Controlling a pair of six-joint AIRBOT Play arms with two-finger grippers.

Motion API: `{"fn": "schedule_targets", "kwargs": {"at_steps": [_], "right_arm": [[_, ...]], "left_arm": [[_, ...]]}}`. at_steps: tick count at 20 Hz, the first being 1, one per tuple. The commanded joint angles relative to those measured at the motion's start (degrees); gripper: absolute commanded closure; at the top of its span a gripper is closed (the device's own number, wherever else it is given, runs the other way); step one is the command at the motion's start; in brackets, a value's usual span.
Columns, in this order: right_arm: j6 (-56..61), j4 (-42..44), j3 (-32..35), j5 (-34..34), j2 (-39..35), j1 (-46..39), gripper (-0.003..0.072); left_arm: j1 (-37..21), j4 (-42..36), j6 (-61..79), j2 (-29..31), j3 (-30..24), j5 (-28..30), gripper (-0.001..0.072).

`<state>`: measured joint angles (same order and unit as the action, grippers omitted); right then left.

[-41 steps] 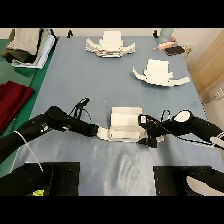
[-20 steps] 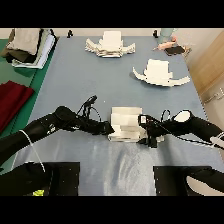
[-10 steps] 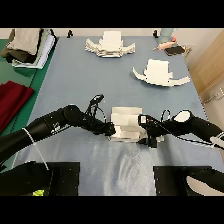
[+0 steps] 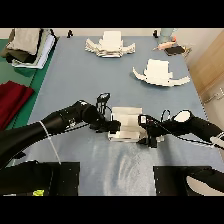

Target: Fold the box.

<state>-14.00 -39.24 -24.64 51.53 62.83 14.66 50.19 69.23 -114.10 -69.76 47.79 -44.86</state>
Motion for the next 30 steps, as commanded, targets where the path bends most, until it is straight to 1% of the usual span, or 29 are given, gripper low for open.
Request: {"fn": "schedule_targets", "kwargs": {"at_steps": [1, 6, 10, 11, 13, 16, 19, 20, 21, 22, 23, 24, 27, 30], "right_arm": [[0.0, 0.02, -0.04, 0.0, -0.04, -0.02, 0.0119], [0.0, 0.02, -0.04, 0.0, -0.04, -0.02, 0.0119], [0.0, 0.02, -0.04, 0.02, -0.04, -0.02, 0.0119], [0.0, 0.02, -0.04, 0.0, -0.04, -0.02, 0.0119], [0.0, 0.02, -0.04, 0.0, -0.02, -0.02, 0.0119], [0.0, 0.02, -0.04, 0.02, -0.04, -0.02, 0.0119], [0.0, 0.02, -0.04, 0.02, -0.04, -0.02, 0.0119], [0.0, 0.02, -0.04, 0.0, -0.04, 0.0, 0.0119], [0.0, 0.02, -0.04, 0.02, -0.04, -0.02, 0.0119], [0.0, 0.0, -0.04, 0.0, -0.04, -0.02, 0.0119], [0.0, 0.02, -0.04, 0.0, -0.02, -0.02, 0.0119], [0.0, 0.02, -0.04, 0.0, -0.04, -0.02, 0.0119], [0.0, 0.02, -0.04, 0.02, -0.04, -0.02, 0.0119], [0.0, 0.02, -0.04, 0.0, -0.04, -0.02, 0.0119]], "left_arm": [[2.84, 7.19, -9.97, -2.4, 2.97, -2.91, 0.0254], [5.55, 10.08, -16.65, -6.51, 5.73, -6.45, 0.0255], [6.43, 12.41, -20.74, -10.08, 8.79, -10.16, 0.0256], [6.4, 12.68, -21.29, -10.73, 9.64, -10.75, 0.0303], [6.6, 14.62, -24.02, -11.34, 10.86, -11.17, 0.0303], [6.73, 17.44, -27.54, -11.45, 11.19, -11.78, 0.0304], [7.45, 18.23, -28.3, -12.17, 11.19, -12.92, 0.0305], [7.89, 18.27, -28.2, -12.46, 11.19, -13.27, 0.0375], [8.09, 18.27, -28.22, -12.59, 11.26, -13.18, 0.0399], [8.37, 18.36, -28.17, -12.63, 11.63, -13.31, 0.0464], [8.44, 18.86, -28.02, -12.63, 12.04, -13.2, 0.0569], [8.55, 19.06, -28.0, -12.63, 12.46, -13.2, 0.0692], [8.76, 19.28, -28.46, -12.72, 12.92, -12.79, 0.0692], [8.76, 19.12, -28.02, -12.7, 13.0, -13.68, 0.0691]]}}
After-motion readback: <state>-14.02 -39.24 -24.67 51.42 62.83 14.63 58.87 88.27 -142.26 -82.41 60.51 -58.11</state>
